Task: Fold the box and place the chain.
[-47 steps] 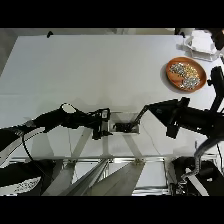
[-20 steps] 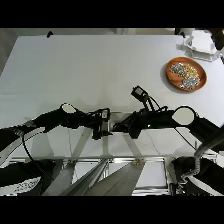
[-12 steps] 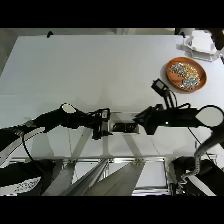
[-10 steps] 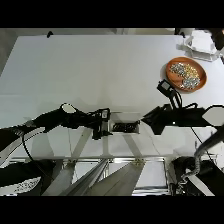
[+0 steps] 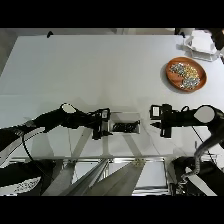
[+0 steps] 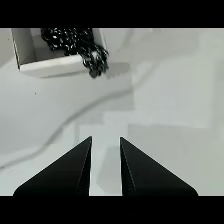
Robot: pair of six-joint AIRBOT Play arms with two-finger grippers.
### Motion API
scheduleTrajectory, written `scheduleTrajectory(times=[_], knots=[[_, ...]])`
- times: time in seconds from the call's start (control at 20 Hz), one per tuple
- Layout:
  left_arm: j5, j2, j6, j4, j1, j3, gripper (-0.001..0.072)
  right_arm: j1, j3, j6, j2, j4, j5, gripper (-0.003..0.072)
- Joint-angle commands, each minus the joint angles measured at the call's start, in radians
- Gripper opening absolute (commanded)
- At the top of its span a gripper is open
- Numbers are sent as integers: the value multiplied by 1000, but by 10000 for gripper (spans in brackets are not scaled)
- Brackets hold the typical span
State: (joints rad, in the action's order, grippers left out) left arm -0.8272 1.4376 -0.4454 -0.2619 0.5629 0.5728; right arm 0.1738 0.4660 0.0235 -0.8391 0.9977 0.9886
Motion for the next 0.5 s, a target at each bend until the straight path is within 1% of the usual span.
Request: scheduleTrajectory(times=[0.0,0.25,0.45], knots=[[0,0,0,0,0,1,132,66,-7,-228,-57,-87,-104,204],[0,0,0,0,0,1,132,108,-7,-243,-127,-98,-118,204],[0,0,0,0,0,1,132,108,-7,-243,-153,-167,-118,202]])
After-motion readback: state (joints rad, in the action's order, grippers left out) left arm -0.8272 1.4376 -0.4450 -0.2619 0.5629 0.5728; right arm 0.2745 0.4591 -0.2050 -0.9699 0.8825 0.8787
